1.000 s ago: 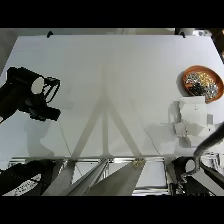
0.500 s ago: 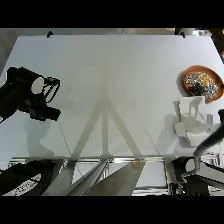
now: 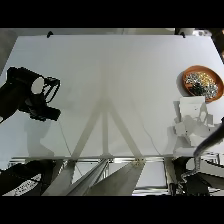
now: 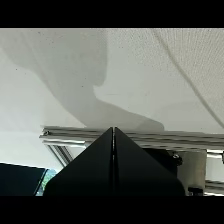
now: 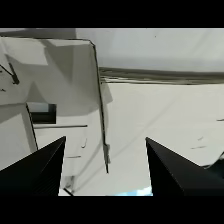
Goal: Fold the box and place the chain.
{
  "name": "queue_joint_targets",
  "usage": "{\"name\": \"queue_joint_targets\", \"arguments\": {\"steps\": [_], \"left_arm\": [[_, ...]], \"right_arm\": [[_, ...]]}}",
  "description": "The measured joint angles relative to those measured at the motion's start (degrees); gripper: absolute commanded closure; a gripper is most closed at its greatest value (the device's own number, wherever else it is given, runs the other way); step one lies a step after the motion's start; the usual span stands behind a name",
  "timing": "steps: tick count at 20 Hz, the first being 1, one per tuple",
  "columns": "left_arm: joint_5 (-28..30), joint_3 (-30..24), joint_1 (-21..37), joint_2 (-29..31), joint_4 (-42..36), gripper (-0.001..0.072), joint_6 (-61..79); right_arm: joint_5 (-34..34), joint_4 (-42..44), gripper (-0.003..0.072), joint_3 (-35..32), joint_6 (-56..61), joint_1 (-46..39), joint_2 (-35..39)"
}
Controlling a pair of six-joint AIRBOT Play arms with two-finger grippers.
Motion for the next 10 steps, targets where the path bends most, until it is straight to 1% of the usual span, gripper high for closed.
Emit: {"name": "queue_joint_targets", "arguments": {"steps": [3,4,5,6,8,9,10], "left_arm": [[0.0,0.0,0.0,0.0,0.0,0.0698,0.0],[0.0,0.0,0.0,0.0,0.0,0.0698,0.0],[0.0,0.0,0.0,0.0,0.0,0.0698,0.0],[0.0,0.0,0.0,0.0,0.0,0.0698,0.0],[0.0,0.0,0.0,0.0,0.0,0.0698,0.0],[0.0,0.0,0.0,0.0,0.0,0.0698,0.0],[0.0,0.0,0.0,0.0,0.0,0.0698,0.0]], "right_arm": [[-1.6,1.8,0.0255,0.0,-1.9,0.3,-0.1],[-2.2,2.0,0.0315,0.0,-2.2,0.4,-0.1],[-2.8,2.2,0.0353,0.0,-2.3,0.4,-0.1],[-3.1,2.1,0.0357,0.0,-2.3,0.5,-0.1],[-3.7,1.6,0.0399,0.0,-1.7,0.5,-0.1],[-4.0,1.5,0.0404,0.0,-1.2,0.5,-0.1],[-4.0,1.3,0.0465,0.0,-0.6,0.5,-0.1]]}}
